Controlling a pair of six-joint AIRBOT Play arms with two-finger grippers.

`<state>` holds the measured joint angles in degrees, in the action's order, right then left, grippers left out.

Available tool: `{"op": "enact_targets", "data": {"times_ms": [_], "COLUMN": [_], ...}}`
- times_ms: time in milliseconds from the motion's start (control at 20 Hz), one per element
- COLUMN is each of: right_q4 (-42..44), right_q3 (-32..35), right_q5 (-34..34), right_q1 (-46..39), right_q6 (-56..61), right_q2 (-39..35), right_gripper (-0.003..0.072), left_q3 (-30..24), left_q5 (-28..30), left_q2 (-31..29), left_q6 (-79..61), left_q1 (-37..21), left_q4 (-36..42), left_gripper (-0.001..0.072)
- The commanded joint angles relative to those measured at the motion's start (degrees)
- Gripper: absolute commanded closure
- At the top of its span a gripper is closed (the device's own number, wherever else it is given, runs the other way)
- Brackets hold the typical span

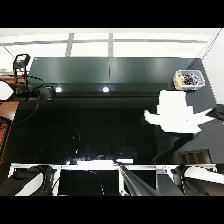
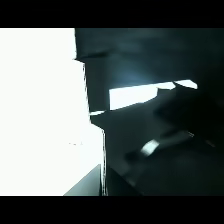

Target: Fold the box and place the chain.

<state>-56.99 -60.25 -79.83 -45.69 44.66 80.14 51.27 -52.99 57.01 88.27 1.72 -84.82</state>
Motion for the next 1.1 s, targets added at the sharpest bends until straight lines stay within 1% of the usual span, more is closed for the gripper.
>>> {"op": "enact_targets", "data": {"times_ms": [0, 100, 200, 300, 400, 450, 550, 650, 700, 800, 900, 1050], "right_q4": [11.4, 18.9, 27.6, 32.9, 35.6, 34.9, 32.9, 33.0, 33.0, 33.0, 32.9, 33.0], "right_q3": [12.4, 19.6, 26.6, 32.4, 36.7, 37.9, 38.8, 38.8, 38.8, 38.8, 38.8, 38.8], "right_q5": [4.7, 10.4, 15.3, 19.7, 25.5, 28.5, 33.9, 38.9, 41.4, 43.9, 44.4, 44.0], "right_q1": [8.2, 15.5, 21.5, 28.0, 35.9, 40.3, 48.3, 53.8, 55.6, 57.4, 57.3, 57.4], "right_q6": [-0.7, -0.8, -3.8, -7.2, -9.2, -9.6, -8.5, -8.0, -7.2, -7.1, -7.1, -6.9], "right_q2": [-8.0, -12.5, -17.2, -21.8, -25.7, -27.2, -27.8, -27.8, -27.8, -27.8, -27.7, -27.8], "right_gripper": [0.0674, 0.0674, 0.0674, 0.0674, 0.0674, 0.0675, 0.0674, 0.0674, 0.0675, 0.0674, 0.0674, 0.0674], "left_q3": [0.0, -0.1, -0.1, -0.1, -0.2, -0.3, -0.2, -0.3, -0.4, -0.3, 0.1, 0.1], "left_q5": [0.1, -0.2, 1.8, 1.7, 0.5, 0.3, 0.4, 0.1, -1.2, -5.6, -8.6, -17.2], "left_q2": [0.3, 1.0, 2.2, 2.9, 4.1, 5.0, 7.4, 10.4, 12.3, 17.2, 21.7, 27.5], "left_q6": [-0.2, -0.2, -1.0, -0.8, -1.2, -3.1, -9.6, -11.8, -15.2, -24.2, -28.3, -35.6], "left_q1": [0.0, 0.0, 0.0, 0.0, 0.0, 0.0, 0.0, -0.2, 0.0, 0.3, 0.2, 1.9], "left_q4": [0.1, 2.9, 4.6, 6.4, 12.6, 17.2, 26.0, 32.9, 37.9, 47.3, 50.2, 50.9], "left_gripper": [0.0, 0.0, 0.0027, 0.0027, 0.0026, 0.0026, 0.0026, 0.0026, 0.0025, 0.0025, 0.0024, 0.0024]}}
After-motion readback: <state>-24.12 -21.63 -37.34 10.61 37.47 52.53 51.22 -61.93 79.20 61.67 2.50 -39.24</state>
